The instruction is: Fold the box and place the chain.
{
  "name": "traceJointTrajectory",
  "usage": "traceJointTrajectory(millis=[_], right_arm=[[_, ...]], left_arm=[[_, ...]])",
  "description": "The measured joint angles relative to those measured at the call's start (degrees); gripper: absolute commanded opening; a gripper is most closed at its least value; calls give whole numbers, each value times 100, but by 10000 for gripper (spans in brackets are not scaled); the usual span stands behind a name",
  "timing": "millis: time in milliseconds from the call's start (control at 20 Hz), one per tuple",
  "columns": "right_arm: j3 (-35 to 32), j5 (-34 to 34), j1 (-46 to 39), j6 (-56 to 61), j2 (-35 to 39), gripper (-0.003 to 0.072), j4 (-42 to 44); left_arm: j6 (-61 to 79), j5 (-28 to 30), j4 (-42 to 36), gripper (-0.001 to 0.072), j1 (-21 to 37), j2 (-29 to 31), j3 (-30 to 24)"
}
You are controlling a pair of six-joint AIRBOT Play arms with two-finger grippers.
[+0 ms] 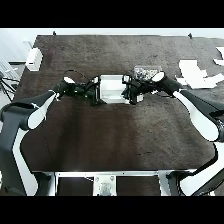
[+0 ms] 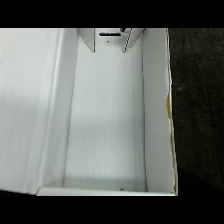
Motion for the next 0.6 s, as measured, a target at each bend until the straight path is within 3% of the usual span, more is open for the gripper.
traceJointTrajectory(millis=[100, 200, 400, 450, 500, 550, 600], right_arm=[[0, -39, 37, -15, -31, 404, 35], [2, -70, 59, -31, -55, 555, 50], [0, -85, 66, -46, -74, 554, 52], [0, -85, 61, -44, -76, 482, 50], [0, -87, 52, -31, -79, 159, 48], [0, -76, 37, -26, -79, 50, 9], [0, -39, 13, -17, -79, 49, -26]], left_arm=[[0, 2, 0, 510, 0, 0, 0], [7, 0, 0, 510, 0, 0, 0], [2, 0, 2, 510, 0, 0, 0], [2, 2, 2, 510, 0, 0, 0], [-2, 2, -2, 510, 0, 0, 0], [-4, 2, -4, 510, -2, 0, 0], [-7, 4, -4, 510, -2, 0, 0]])
